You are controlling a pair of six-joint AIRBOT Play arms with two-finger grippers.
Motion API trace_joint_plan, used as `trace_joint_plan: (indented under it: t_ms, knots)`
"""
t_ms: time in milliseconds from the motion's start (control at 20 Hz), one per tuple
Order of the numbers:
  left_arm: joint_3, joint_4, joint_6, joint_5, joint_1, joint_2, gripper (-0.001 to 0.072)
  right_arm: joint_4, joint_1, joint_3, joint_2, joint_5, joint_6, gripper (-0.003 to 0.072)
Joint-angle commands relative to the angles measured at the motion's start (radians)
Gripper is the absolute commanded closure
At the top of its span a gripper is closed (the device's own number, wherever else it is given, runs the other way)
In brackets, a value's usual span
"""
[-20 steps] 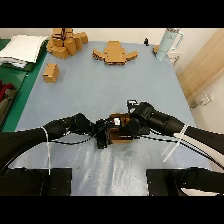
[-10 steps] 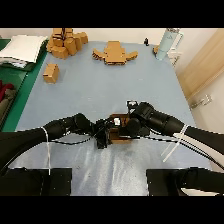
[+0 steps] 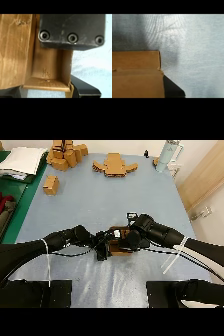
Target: Fold the box.
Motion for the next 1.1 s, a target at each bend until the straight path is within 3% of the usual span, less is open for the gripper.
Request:
trace_joint_plan:
  t_ms: [0, 200, 250, 300, 650, 700, 800, 1000, 1050]
  knots:
    - [0.0, 0.0, 0.0, -0.004, 0.001, 0.0, 0.0413, 0.004, 0.001, 0.0, 0.0, 0.0, 0.0, 0.0634]
    - [0.0, 0.0, 0.0, -0.007, 0.001, 0.0, 0.0367, 0.005, 0.001, 0.0, 0.0, 0.0, 0.0, 0.0633]
    - [0.0, 0.0, -0.001, -0.009, 0.001, 0.0, 0.0136, 0.006, 0.001, 0.0, 0.0, 0.0, 0.0, 0.0633]
    - [0.0, -0.001, -0.003, -0.011, 0.001, 0.0, -0.0004, 0.007, 0.001, 0.0, 0.0, 0.0, 0.0, 0.0633]
    - [0.0, 0.0, -0.003, -0.01, 0.001, 0.0, -0.0003, 0.007, 0.001, 0.0, 0.0, 0.0, 0.0, 0.0633]
    - [0.0, 0.0, -0.003, -0.011, 0.001, 0.0, 0.0041, 0.007, 0.001, 0.0, 0.0, -0.001, 0.0, 0.0633]
    - [0.0, 0.001, -0.003, -0.011, 0.001, 0.0, 0.0324, 0.007, 0.001, 0.0, 0.0, -0.004, 0.0, 0.0633]
    - [0.0, 0.024, -0.003, -0.024, 0.001, 0.0, 0.0344, 0.0, 0.001, 0.0, 0.0, -0.018, 0.0, 0.0633]
    - [0.0, 0.032, -0.003, -0.034, 0.001, 0.0, 0.0344, -0.001, 0.001, 0.0, 0.0, -0.018, 0.0, 0.0596]
